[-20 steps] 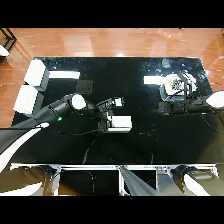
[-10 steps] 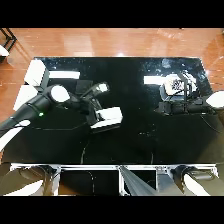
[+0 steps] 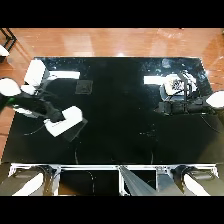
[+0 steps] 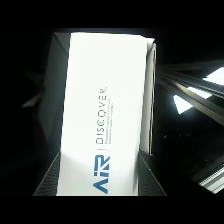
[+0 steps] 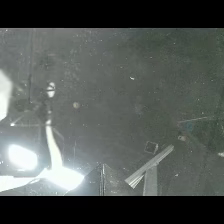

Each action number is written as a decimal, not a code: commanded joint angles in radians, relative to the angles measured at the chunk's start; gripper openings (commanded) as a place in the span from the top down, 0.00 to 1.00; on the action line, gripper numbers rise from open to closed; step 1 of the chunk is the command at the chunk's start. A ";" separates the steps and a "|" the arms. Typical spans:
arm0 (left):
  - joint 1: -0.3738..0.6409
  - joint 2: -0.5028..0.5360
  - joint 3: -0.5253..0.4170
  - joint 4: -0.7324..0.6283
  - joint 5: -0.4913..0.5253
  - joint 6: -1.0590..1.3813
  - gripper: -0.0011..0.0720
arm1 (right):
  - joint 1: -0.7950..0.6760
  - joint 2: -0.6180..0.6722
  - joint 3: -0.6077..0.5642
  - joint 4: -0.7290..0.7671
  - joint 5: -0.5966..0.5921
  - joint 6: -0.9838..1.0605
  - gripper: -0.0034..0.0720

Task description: Fold the box and place the chain.

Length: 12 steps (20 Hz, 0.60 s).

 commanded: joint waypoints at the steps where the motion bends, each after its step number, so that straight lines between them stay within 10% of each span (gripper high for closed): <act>1: 0.178 0.163 -0.072 0.132 -0.051 -0.068 0.49 | 0.000 0.000 0.000 0.000 0.000 -0.001 0.93; 12: 0.612 0.335 -0.151 0.351 0.213 -0.072 0.49 | 0.002 0.000 0.000 0.000 0.000 -0.076 0.93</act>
